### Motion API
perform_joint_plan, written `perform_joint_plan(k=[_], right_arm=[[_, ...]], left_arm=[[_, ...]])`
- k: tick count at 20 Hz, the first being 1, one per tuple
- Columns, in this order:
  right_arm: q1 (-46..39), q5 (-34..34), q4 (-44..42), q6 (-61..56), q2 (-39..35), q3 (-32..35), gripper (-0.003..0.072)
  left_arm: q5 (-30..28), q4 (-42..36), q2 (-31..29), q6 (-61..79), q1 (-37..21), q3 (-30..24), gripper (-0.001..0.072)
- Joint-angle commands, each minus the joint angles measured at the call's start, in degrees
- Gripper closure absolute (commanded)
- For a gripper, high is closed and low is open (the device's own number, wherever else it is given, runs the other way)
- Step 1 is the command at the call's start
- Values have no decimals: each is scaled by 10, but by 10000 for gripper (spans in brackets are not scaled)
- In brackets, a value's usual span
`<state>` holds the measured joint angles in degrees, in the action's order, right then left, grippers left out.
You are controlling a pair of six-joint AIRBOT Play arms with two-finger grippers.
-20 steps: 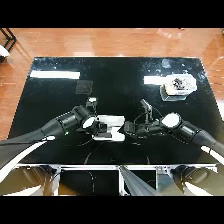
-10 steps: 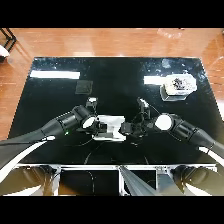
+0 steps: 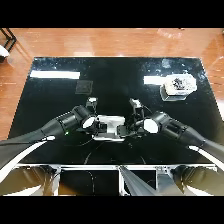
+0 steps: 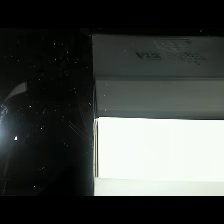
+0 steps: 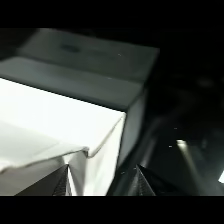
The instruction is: Fold the box and place the chain.
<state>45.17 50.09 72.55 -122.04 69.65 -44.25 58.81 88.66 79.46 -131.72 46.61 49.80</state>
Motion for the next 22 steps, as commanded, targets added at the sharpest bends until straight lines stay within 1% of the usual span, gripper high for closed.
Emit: perform_joint_plan(k=[1,3,4,5,10,18,22], right_arm=[[31,66,88,-75,37,-44,222],[43,89,112,-98,52,-66,223],[48,97,119,-104,60,-76,274],[50,101,119,-111,67,-84,277],[49,101,121,-147,75,-92,278],[49,94,117,-152,97,-109,279],[50,106,115,-151,113,-115,279]], left_arm=[[0,0,0,0,0,0,685],[0,0,0,0,0,0,685],[0,0,0,0,0,0,684],[0,0,0,0,0,0,685],[0,0,0,1,0,0,685],[0,0,0,1,0,0,685],[0,0,0,2,0,0,685]])
